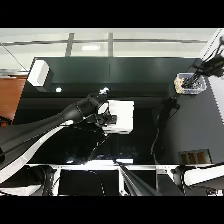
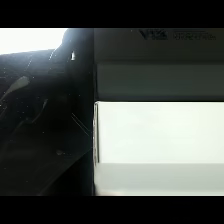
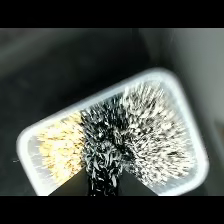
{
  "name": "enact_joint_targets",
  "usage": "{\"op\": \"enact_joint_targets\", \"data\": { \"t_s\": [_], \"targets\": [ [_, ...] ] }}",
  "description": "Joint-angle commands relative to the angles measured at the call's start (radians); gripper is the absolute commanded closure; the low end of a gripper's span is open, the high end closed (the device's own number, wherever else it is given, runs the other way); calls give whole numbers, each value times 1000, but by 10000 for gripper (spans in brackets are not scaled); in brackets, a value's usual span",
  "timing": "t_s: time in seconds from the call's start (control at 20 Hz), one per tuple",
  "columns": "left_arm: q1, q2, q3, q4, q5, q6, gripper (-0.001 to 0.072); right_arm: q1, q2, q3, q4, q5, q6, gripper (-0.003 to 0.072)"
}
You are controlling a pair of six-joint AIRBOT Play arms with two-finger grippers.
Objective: Fold the box and place the chain.
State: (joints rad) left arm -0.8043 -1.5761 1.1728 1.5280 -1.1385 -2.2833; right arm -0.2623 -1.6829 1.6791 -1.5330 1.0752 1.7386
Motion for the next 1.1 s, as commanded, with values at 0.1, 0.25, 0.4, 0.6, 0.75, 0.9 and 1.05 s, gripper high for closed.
{"op": "enact_joint_targets", "data": {
  "t_s": [0.1, 0.25, 0.4, 0.6, 0.75, 0.9, 1.05],
  "targets": [
    [0, -1, 1, 0, 2, 2, 680, 1, 229, 14, -2, 20, -55, 672],
    [0, -1, 1, 0, 4, 2, 680, 7, 387, 14, 35, 33, -88, 672],
    [0, -1, 1, 0, 3, 2, 680, 10, 525, 14, 128, 113, -175, 673],
    [0, -1, 1, 0, 3, 2, 680, 10, 646, 14, 200, 191, -207, 673],
    [0, -1, 1, 0, 3, 2, 680, 10, 699, 13, 366, 336, -268, 672],
    [0, -1, 1, 0, 3, 2, 680, 65, 758, -51, 466, 431, -319, 673],
    [0, -1, 1, 0, 2, 2, 680, 161, 820, -164, 494, 475, -334, 673]
  ]
}}
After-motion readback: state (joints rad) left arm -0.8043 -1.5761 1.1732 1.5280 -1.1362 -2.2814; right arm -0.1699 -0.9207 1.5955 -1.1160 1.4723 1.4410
